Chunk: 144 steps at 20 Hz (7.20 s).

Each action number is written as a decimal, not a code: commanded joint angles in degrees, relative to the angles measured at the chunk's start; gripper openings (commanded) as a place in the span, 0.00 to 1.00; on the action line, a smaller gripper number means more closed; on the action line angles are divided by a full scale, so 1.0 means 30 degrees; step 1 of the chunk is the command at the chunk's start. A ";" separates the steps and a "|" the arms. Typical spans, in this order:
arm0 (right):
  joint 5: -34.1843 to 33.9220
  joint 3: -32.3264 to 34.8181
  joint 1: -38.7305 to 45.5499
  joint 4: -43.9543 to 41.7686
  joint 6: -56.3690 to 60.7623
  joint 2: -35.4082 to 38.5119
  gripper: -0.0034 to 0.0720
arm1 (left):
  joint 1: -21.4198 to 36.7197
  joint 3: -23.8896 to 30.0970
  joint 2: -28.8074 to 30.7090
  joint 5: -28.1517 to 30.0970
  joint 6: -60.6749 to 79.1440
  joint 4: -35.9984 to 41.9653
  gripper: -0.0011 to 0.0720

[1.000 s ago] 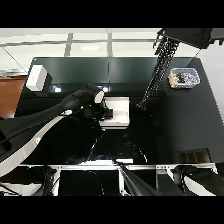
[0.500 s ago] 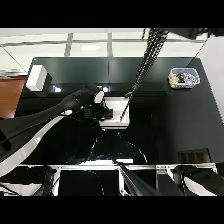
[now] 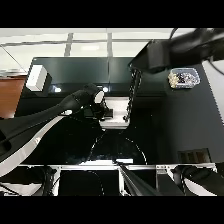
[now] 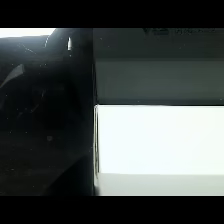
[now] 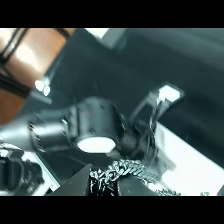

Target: Fold the box and place the chain.

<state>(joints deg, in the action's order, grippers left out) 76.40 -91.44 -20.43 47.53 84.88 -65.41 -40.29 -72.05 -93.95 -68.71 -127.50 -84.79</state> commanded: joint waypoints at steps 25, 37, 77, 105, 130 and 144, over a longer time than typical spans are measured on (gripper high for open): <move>-0.6892 1.0010 -0.2892 0.1727 0.0539 -0.2164 0.40 | 0.0015 0.0007 0.0000 0.0240 0.0000 0.0000 0.05; -0.2244 0.9675 0.2011 0.3271 -0.0459 -0.0262 0.40 | -0.0051 -0.0546 0.0000 -0.0364 0.0007 0.0051 0.09; -0.3038 0.9690 0.2004 0.4692 0.0051 -0.0233 0.40 | 0.8196 0.8896 0.3621 0.6659 4.7583 1.6655 0.99; -0.3810 0.9690 0.2004 0.4692 0.0044 -0.0255 0.40 | 0.6251 0.8160 0.2980 0.5931 4.6475 1.7588 0.99; -0.4495 0.8437 0.1661 0.1443 -1.3333 -0.4743 0.94 | 0.5807 0.8160 0.2980 0.6084 4.6475 1.7048 0.48; -0.2317 0.9420 -0.0408 0.0022 -2.0043 -0.4918 0.94 | 0.5807 0.8160 0.2980 0.6244 4.6329 1.7063 0.48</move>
<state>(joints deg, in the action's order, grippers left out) 67.48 -63.44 -20.78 48.93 26.26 -80.12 -22.85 -47.55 -84.97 -50.15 11.49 -33.61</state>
